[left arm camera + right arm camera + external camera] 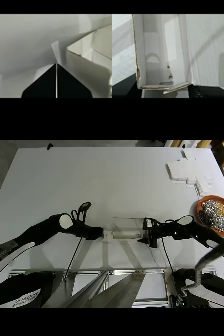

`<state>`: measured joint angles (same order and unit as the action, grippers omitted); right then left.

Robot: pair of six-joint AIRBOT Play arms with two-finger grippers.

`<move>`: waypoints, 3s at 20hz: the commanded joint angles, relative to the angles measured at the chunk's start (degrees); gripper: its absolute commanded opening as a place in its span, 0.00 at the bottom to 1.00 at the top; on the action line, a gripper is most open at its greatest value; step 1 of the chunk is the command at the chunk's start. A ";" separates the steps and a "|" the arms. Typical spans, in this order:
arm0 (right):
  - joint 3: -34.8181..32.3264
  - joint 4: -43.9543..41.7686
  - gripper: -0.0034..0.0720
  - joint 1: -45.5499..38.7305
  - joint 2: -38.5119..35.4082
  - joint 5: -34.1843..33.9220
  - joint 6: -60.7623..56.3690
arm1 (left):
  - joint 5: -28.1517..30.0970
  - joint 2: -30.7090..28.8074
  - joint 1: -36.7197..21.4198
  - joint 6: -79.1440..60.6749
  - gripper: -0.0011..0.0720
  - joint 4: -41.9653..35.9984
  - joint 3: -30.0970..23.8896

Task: Fold the box and place the chain.

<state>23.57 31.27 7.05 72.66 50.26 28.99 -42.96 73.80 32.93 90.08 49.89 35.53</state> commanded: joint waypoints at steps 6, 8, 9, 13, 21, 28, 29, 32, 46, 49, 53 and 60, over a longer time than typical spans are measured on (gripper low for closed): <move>-0.02 0.00 0.57 0.02 0.00 0.00 0.00 | 4.37 -5.03 2.67 -3.13 0.02 -10.01 -0.39; -0.02 0.00 0.57 0.02 0.00 0.00 0.00 | 5.07 -6.16 3.02 -3.10 0.10 -10.25 -0.39; -0.02 0.00 0.57 0.02 0.00 0.02 0.00 | 5.38 -6.45 3.26 -3.10 0.17 -10.43 -0.39; -0.02 0.00 0.57 0.02 0.00 0.00 0.00 | 6.16 -6.47 4.39 -3.08 0.23 -11.02 0.35; -0.02 0.00 0.57 0.02 0.00 0.02 0.00 | 6.14 -3.61 5.92 -3.08 0.40 -10.45 2.08; -0.02 0.00 0.57 0.02 0.00 0.00 0.00 | 4.35 0.35 9.20 0.92 0.49 -5.25 7.41; -0.02 0.00 0.57 0.02 0.00 0.00 0.00 | 2.95 1.05 9.44 3.28 0.49 -3.30 8.28; -0.02 0.00 0.57 0.02 0.00 0.00 0.00 | -1.95 3.37 10.82 11.80 0.49 5.11 12.44; -0.02 0.00 0.57 0.02 0.00 -0.02 0.00 | -18.47 14.88 16.26 39.50 0.48 27.26 30.10; -0.02 0.00 0.57 0.02 0.00 0.00 0.00 | -20.28 19.17 17.94 44.33 0.47 30.08 34.95; -0.02 0.00 0.57 0.02 0.00 -0.02 0.00 | -23.52 22.93 19.28 45.40 0.43 30.12 38.53; -0.02 0.00 0.57 0.02 0.00 -0.04 0.00 | -28.89 23.74 19.30 50.12 0.35 33.38 40.19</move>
<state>23.57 31.27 7.05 72.66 50.24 28.99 -69.69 97.12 52.14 137.62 81.08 75.00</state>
